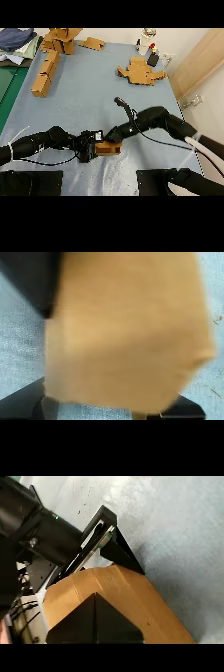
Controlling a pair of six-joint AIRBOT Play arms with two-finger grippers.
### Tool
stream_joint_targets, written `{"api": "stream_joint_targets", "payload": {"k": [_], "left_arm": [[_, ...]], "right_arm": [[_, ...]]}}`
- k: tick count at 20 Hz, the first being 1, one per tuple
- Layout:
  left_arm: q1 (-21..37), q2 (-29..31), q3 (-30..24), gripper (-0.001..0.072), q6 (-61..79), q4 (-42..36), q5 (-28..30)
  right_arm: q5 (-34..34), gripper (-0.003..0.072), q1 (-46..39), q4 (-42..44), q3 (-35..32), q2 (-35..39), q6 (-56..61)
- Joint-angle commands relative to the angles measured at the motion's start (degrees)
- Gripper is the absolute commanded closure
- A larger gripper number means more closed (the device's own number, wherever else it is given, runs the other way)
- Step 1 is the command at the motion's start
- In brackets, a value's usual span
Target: Fold the box.
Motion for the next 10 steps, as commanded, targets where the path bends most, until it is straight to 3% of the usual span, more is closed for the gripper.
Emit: {"api": "stream_joint_targets", "payload": {"k": [1,6,10], "left_arm": [[0.02,0.0,-0.02,0.0188,0.0,0.0,0.02],[0.02,0.0,-0.02,0.0188,0.0,0.0,0.02],[0.02,0.0,-0.02,0.0188,0.0,0.0,0.02]], "right_arm": [[9.62,0.068,4.9,-2.91,-7.28,9.31,-2.49],[14.32,0.068,11.15,-9.09,-10.38,12.37,-2.47],[22.36,0.068,17.62,-13.62,-10.43,13.38,-2.49]]}}
